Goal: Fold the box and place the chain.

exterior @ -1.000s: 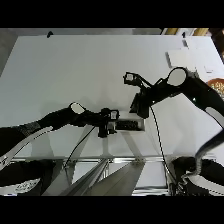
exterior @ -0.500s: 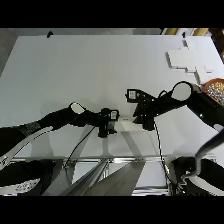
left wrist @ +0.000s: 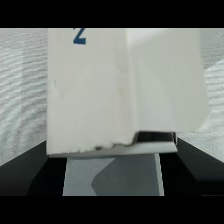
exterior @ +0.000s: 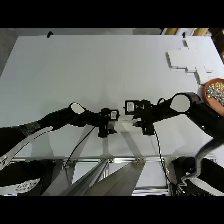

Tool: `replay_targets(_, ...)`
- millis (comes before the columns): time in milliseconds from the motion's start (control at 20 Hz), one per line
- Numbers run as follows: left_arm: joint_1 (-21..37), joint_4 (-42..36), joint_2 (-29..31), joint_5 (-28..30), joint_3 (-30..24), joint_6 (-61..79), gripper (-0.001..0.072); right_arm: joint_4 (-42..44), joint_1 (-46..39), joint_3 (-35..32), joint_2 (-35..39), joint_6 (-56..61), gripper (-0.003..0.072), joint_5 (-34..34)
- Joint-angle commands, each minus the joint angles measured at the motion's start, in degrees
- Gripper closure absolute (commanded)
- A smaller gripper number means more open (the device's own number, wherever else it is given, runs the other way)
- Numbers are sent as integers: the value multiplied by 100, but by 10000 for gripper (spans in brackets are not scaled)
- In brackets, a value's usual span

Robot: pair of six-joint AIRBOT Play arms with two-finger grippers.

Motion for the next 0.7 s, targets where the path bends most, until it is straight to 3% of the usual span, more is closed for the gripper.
replay_targets(0, 2, 2, 4, 2, -2, 9, 617, -149, 37, -22, 15, 22, 405, -247)
replay_targets(650, 2, 2, 2, 0, -2, 9, 617, -444, 431, -24, -35, -166, 447, -385)
